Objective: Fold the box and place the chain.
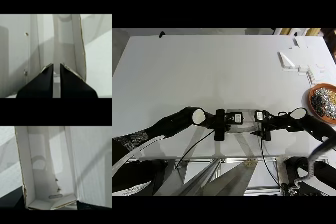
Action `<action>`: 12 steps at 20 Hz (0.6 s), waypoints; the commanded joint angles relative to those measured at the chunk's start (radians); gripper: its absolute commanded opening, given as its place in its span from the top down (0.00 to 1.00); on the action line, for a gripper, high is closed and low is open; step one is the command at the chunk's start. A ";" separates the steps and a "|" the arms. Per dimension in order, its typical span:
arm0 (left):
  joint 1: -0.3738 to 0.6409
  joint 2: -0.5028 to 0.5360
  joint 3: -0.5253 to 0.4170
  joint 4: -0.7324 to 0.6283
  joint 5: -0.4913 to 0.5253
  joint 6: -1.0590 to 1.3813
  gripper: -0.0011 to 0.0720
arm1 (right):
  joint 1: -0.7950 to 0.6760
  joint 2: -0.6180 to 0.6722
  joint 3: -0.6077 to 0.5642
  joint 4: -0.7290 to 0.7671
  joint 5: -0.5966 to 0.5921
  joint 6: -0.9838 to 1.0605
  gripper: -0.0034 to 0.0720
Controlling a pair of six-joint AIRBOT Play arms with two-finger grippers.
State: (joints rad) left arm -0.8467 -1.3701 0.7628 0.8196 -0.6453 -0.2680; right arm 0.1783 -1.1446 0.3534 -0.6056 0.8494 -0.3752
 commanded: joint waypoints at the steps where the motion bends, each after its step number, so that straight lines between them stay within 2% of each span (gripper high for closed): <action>1: -0.008 -0.013 0.000 -0.045 0.009 0.029 0.75 | 0.000 0.001 0.001 0.000 0.000 0.000 0.43; 2: -0.012 -0.020 0.000 -0.045 0.005 0.029 0.66 | 0.000 0.001 0.001 0.000 0.000 0.000 0.43; 4: -0.021 -0.031 0.000 -0.045 0.006 0.029 0.38 | 0.000 0.001 0.001 0.000 0.000 0.000 0.43; 7: -0.020 -0.025 0.000 -0.043 -0.002 0.029 0.35 | 0.000 0.001 0.001 0.000 0.000 0.000 0.43; 9: -0.014 -0.001 0.000 -0.039 -0.029 0.026 0.39 | 0.000 0.001 0.001 0.000 0.000 0.000 0.43; 11: 0.003 0.044 0.000 -0.016 -0.080 -0.034 0.67 | 0.000 0.001 0.001 0.000 0.000 0.000 0.43; 12: 0.015 0.070 0.000 0.016 -0.110 -0.093 0.78 | 0.000 0.001 0.001 0.000 0.000 0.000 0.43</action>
State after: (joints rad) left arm -0.8520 -1.3487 0.7624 0.7898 -0.6914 -0.2684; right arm 0.1783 -1.1446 0.3531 -0.6067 0.8520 -0.3767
